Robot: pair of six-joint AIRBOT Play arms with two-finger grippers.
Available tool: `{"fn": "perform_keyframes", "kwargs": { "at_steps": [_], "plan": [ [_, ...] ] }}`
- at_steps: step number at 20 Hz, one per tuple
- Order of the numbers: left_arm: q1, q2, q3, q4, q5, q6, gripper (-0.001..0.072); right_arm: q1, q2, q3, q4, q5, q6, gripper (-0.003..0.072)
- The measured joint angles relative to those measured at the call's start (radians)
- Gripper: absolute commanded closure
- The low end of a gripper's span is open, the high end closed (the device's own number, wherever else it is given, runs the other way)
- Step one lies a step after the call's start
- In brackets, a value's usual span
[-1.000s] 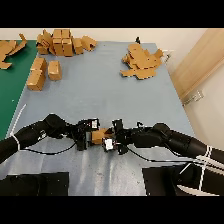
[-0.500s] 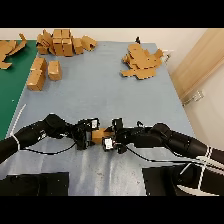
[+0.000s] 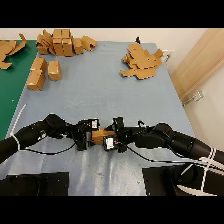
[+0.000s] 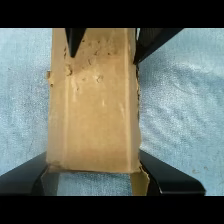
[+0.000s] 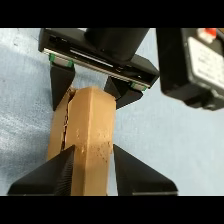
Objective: Fold the box.
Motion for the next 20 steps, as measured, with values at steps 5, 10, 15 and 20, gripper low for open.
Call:
{"fn": "perform_keyframes", "kwargs": {
  "at_steps": [5, 10, 15, 20],
  "plan": [
    [0.0, 0.0, 0.0, 0.0, 0.003, 0.0, 0.0188, 0.0, 0.003, 0.0, -0.038, 0.014, 0.001, 0.033],
    [0.0, 0.0, 0.0, 0.0, 0.003, 0.0, 0.0188, 0.0, -0.002, 0.0, -0.103, 0.023, 0.0, 0.0331],
    [0.0, 0.0, 0.0, 0.0, 0.003, -0.001, 0.0188, 0.0, -0.022, 0.0, -0.123, 0.027, 0.0, 0.0331],
    [0.0, 0.0, 0.0, 0.0, 0.003, -0.001, 0.0188, 0.0, -0.045, 0.0, -0.127, 0.03, 0.0, 0.0331]
  ]
}}
